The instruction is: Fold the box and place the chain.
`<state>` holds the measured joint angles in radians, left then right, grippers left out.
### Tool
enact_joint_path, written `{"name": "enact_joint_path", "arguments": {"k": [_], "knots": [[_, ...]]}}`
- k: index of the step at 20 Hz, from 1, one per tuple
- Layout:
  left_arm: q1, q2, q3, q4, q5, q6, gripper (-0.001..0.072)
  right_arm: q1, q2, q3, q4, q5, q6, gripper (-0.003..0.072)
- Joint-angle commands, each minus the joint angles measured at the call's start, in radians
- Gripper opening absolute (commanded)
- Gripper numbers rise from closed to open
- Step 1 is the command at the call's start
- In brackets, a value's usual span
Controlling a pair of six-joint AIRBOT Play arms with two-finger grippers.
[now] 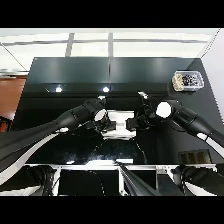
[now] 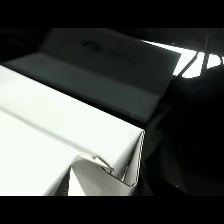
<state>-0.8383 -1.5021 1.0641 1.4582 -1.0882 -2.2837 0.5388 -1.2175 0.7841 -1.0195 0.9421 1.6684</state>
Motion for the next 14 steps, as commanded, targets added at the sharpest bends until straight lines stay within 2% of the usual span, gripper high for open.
{"name": "enact_joint_path", "arguments": {"k": [1,14], "knots": [[0.001,0.000,0.000,-0.001,0.006,-0.001,0.0031,0.031,-0.009,0.014,-0.014,0.012,0.042,0.0440],[0.001,0.000,0.000,-0.001,0.006,-0.001,0.0031,0.012,-0.009,0.053,-0.039,0.098,0.064,0.0440]]}}
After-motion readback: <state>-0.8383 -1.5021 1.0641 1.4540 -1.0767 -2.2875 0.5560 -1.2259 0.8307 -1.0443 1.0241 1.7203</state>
